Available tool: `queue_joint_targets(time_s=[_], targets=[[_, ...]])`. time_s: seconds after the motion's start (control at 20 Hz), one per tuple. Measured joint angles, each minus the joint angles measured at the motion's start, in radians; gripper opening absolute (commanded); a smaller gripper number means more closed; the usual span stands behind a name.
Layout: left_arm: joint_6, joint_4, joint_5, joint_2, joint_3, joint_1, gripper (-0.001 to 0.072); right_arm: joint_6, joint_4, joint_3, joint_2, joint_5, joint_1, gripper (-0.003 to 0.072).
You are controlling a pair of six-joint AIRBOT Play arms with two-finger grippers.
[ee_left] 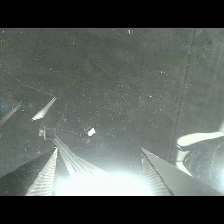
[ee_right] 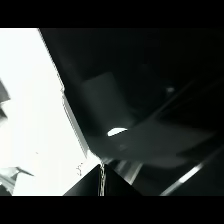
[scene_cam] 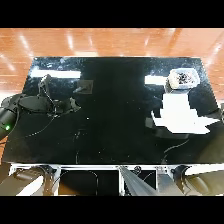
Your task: Fold the box and place the chain.
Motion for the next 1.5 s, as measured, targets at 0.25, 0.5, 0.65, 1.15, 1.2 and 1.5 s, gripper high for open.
queue_joint_targets(time_s=[0.25,0.5,0.65,1.15,1.2,1.5], targets=[[0.0,0.003,-0.046,-0.001,0.0,0.0,0.0604,-0.004,0.099,-0.115,0.123,-0.004,0.154,0.004],[0.0,0.003,-0.132,-0.003,0.0,0.0,0.0604,0.031,0.195,-0.316,0.351,-0.143,0.379,0.004],[0.0,0.001,-0.123,-0.005,0.0,-0.006,0.0603,0.073,0.262,-0.484,0.517,-0.303,0.534,0.004],[0.086,-0.043,-0.087,-0.101,0.0,-0.09,0.0604,0.279,0.389,-0.949,0.83,-0.936,1.135,0.004],[0.116,-0.073,-0.085,-0.125,0.0,-0.087,0.0604,0.286,0.389,-0.961,0.835,-0.975,1.18,0.004],[0.445,-0.349,0.079,-0.304,0.003,-0.018,0.0605,0.305,0.375,-0.991,0.847,-1.08,1.289,0.004]])
